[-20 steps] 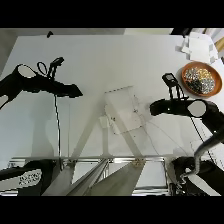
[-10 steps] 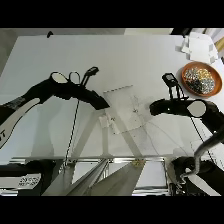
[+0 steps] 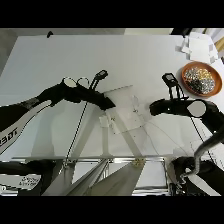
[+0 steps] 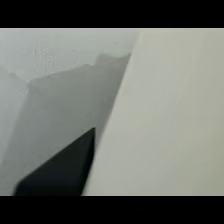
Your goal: Fold the box and place the chain.
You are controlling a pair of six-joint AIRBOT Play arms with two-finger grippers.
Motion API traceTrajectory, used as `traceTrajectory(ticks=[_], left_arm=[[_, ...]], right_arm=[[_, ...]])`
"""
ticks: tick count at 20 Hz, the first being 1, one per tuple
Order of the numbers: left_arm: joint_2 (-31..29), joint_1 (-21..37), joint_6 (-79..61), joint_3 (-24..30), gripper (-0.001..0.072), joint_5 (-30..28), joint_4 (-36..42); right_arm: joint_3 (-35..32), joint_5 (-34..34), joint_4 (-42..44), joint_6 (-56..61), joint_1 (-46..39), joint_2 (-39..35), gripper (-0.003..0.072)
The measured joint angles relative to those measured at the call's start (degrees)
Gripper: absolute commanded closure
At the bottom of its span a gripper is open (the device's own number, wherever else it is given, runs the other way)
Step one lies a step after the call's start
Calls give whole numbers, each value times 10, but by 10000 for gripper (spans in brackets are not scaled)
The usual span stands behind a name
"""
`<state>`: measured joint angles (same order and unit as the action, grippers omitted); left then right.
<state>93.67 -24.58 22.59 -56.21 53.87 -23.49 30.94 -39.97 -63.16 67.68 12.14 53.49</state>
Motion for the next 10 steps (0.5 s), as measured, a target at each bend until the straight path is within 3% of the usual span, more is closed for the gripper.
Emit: traceTrajectory(ticks=[2, 3, 6, 10], left_arm=[[2, -2, -16, 0, 701, 10, 4], [2, -2, -27, 0, 702, 10, 5], [-1, -3, -77, -3, 702, 19, 0], [-3, -8, -135, -31, 702, 52, -43]], right_arm=[[0, 0, 0, 0, 0, 0, 673], [0, 0, 0, 0, 0, 0, 615], [3, -1, -1, 0, 0, -3, 336], [29, -35, -18, -3, 0, -21, 305]])
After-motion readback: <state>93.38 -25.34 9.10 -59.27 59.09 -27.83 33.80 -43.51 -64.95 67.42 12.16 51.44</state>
